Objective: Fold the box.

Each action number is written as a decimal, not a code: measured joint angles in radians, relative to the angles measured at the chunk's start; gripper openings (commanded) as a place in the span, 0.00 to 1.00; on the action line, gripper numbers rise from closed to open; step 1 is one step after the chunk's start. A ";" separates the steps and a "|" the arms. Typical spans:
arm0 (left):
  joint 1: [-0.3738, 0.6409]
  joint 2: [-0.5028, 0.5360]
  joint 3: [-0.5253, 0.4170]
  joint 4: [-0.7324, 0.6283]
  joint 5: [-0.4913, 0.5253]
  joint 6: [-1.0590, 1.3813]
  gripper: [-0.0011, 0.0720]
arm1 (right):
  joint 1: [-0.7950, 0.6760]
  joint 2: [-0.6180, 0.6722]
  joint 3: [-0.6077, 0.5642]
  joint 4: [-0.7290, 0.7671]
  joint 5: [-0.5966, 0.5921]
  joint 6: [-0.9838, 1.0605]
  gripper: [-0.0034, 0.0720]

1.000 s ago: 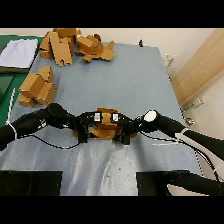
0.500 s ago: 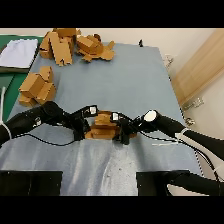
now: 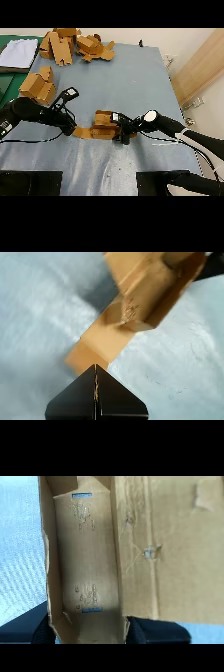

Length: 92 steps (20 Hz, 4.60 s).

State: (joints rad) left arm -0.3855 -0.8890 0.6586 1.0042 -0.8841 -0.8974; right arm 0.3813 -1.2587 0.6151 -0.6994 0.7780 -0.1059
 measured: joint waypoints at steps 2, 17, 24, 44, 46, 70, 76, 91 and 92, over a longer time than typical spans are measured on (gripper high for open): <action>0.003 0.007 -0.024 0.081 -0.005 -0.229 0.03 | 0.000 0.000 0.000 0.000 0.000 0.000 0.63; 0.004 -0.217 -0.076 -0.095 0.132 -0.560 0.03 | 0.000 0.000 0.000 0.000 0.000 -0.001 0.63; -0.076 -0.253 -0.076 -0.147 0.176 -0.550 0.03 | 0.000 0.000 0.000 -0.003 0.000 -0.003 0.63; -0.126 -0.188 -0.031 -0.247 0.195 -0.534 0.57 | 0.000 0.000 0.000 0.000 0.000 0.000 0.63; -0.126 -0.188 -0.031 -0.254 0.194 -0.534 0.58 | 0.000 0.000 0.000 0.000 0.000 0.000 0.63; -0.279 -0.224 0.106 0.124 0.114 -0.863 0.51 | 0.000 0.000 0.000 0.000 0.000 -0.001 0.63; -0.356 -0.276 0.176 0.208 0.079 -0.945 0.51 | 0.000 0.000 0.000 -0.002 0.000 -0.001 0.63; -0.440 -0.360 0.280 0.279 0.011 -1.032 0.51 | 0.001 0.000 0.000 0.000 0.000 -0.002 0.63; -0.452 -0.380 0.296 0.296 -0.008 -1.037 0.51 | 0.001 0.000 0.000 0.000 0.000 -0.001 0.63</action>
State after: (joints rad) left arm -0.8379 -1.2694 0.9550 1.3006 -0.8917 -1.9343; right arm 0.3824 -1.2587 0.6151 -0.6998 0.7784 -0.1066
